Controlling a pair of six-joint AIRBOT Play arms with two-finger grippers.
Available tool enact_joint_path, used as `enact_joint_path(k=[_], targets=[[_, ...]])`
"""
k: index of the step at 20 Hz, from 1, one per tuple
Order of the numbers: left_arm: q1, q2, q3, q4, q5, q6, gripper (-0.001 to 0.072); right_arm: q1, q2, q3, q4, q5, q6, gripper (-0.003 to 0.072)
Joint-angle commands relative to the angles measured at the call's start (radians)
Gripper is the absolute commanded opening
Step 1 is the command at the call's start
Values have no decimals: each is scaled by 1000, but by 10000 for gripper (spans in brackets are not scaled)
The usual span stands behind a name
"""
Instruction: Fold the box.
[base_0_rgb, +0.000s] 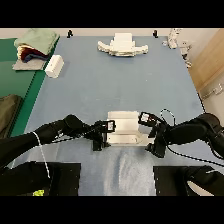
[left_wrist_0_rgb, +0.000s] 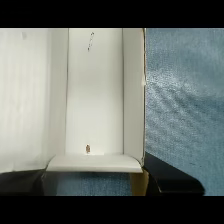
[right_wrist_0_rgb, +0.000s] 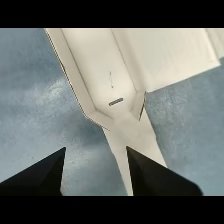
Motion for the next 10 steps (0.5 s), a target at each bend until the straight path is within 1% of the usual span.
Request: enact_joint_path(k=[1, 6, 9, 10], targets=[[0, 0, 1, 0, 0, 0, 440, 2, -38, -34, -60, 87, -129, 627], [0, 0, 1, 0, 0, 0, 440, 2, -77, -44, -35, 207, -226, 627], [0, 0, 1, 0, 0, 0, 440, 8, -111, -44, 35, 241, -291, 625], [0, 0, 1, 0, 0, 0, 440, 21, -121, -44, 30, 253, -291, 624]])
